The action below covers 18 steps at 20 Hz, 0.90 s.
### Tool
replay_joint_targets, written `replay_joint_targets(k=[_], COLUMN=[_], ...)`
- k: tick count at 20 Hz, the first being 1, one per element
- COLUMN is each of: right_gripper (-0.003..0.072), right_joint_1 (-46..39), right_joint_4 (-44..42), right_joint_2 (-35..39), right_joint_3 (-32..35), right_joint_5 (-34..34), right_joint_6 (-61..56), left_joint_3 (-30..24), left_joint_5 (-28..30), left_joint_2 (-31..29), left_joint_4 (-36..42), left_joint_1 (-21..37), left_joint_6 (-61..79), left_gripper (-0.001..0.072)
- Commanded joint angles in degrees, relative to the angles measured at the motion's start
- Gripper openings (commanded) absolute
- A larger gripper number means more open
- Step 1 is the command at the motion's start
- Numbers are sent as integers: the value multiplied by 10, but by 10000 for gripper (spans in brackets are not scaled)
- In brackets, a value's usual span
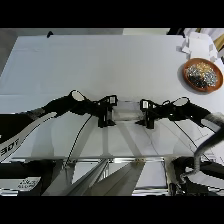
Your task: Fold the box and place the chain.
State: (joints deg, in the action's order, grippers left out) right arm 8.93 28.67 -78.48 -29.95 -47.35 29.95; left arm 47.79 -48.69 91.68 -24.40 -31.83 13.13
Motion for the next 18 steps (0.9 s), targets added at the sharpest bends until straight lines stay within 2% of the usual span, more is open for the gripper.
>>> replay_joint_targets(k=[1,2,4,5,18], right_gripper=[340,340,340,340,340], right_joint_1=[0,0,0,0,0], right_joint_4=[0,0,0,0,0], right_joint_2=[0,0,0,0,0], right_joint_3=[0,0,0,0,0], right_joint_5=[0,0,0,0,0], right_joint_6=[-1,-1,-1,-1,-1], left_joint_3=[0,0,0,0,0], left_joint_5=[21,20,18,18,17], left_joint_2=[3,3,3,3,3], left_joint_4=[0,0,-1,-1,0], left_joint_1=[-1,-1,-1,-1,-4], left_joint_6=[-1,-1,-1,0,-1], left_gripper=[657,575,325,255,252])
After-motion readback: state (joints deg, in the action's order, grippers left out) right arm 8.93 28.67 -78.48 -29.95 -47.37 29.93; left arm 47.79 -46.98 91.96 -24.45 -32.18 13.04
